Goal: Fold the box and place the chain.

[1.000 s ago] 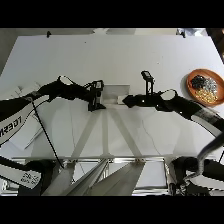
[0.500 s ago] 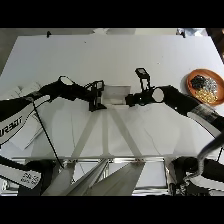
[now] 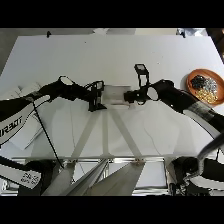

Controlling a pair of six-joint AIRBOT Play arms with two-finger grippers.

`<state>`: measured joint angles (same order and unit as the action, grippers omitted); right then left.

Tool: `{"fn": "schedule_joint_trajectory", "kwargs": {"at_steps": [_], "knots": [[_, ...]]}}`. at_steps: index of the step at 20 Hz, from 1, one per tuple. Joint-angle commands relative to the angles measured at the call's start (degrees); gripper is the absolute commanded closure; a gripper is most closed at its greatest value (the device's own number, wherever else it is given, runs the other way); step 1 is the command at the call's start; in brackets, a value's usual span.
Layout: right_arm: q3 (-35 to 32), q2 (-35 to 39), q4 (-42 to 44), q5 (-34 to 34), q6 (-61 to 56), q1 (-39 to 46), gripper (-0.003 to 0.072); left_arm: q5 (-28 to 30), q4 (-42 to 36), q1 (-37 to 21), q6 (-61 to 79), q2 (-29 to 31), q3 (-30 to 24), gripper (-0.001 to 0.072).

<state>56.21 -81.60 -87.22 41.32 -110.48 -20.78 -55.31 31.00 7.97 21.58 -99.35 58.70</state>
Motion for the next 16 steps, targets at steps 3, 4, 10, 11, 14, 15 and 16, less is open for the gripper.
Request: {"fn": "schedule_joint_trajectory", "kwargs": {"at_steps": [3, 4, 10, 11, 14, 15, 16], "knots": [[6.9, -6.0, -2.4, 7.4, -2.8, -3.7, 0.0322, 0.0, -0.1, 0.0, 0.0, 0.0, 0.0, 0.0566], [8.4, -7.4, -2.4, 8.7, -3.5, -4.4, 0.0323, 0.0, -0.1, 0.0, 0.0, 0.0, 0.0, 0.0566], [12.3, -11.6, -7.7, 12.2, -14.4, -7.0, 0.0398, 0.0, -0.1, 0.0, 0.0, 0.0, 0.0, 0.0566], [12.4, -11.8, -8.2, 13.3, -14.4, -7.0, 0.0402, 0.0, -0.1, 0.0, 0.0, 0.0, 0.0, 0.0566], [12.4, -11.9, -9.0, 14.6, -17.3, -7.0, 0.065, 0.0, -0.1, 0.0, 0.0, 0.0, 0.0, 0.0566], [12.4, -11.9, -9.0, 14.3, -18.5, -7.0, 0.0676, 0.0, -0.1, 0.0, 0.0, 0.0, 0.0, 0.0566], [12.4, -11.9, -9.0, 13.9, -18.8, -7.0, 0.0677, 0.0, -0.1, 0.0, 0.0, 0.0, 0.0, 0.0566]]}}
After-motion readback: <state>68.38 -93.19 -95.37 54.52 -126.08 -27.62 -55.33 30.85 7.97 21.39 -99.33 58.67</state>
